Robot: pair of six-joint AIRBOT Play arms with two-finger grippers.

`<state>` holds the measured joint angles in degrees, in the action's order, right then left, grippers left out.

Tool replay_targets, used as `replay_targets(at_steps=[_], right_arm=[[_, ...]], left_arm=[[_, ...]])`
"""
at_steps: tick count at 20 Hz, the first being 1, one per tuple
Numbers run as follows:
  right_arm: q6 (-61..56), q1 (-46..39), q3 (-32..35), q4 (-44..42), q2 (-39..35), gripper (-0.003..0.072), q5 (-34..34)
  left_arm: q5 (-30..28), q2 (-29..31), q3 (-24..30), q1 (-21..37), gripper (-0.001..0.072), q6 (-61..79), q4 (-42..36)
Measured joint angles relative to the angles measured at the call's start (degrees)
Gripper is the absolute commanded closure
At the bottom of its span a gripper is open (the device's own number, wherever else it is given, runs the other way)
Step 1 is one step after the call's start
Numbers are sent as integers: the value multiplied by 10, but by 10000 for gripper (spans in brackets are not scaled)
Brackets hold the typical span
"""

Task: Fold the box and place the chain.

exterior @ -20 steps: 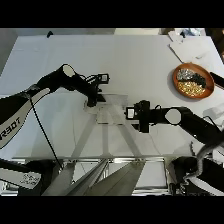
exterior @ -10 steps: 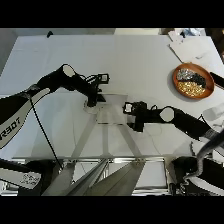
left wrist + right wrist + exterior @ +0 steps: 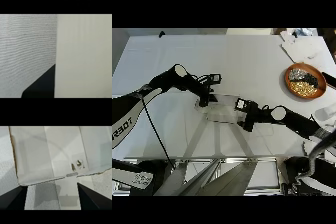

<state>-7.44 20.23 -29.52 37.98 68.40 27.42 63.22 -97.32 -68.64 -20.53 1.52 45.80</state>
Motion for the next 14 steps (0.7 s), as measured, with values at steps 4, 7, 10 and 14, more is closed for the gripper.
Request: replay_targets(at_steps=[4,7,10,14], right_arm=[[-34,0,0,-6,0,-11,-15],[-59,0,0,-7,0,-11,-24],[-69,0,-1,-7,0,-10,-33],[-74,0,-13,-7,3,-8,-45]], left_arm=[[0,0,0,0,692,0,0],[0,0,0,0,692,0,-1],[0,0,0,0,692,0,-1],[0,0,0,0,692,0,-1]])
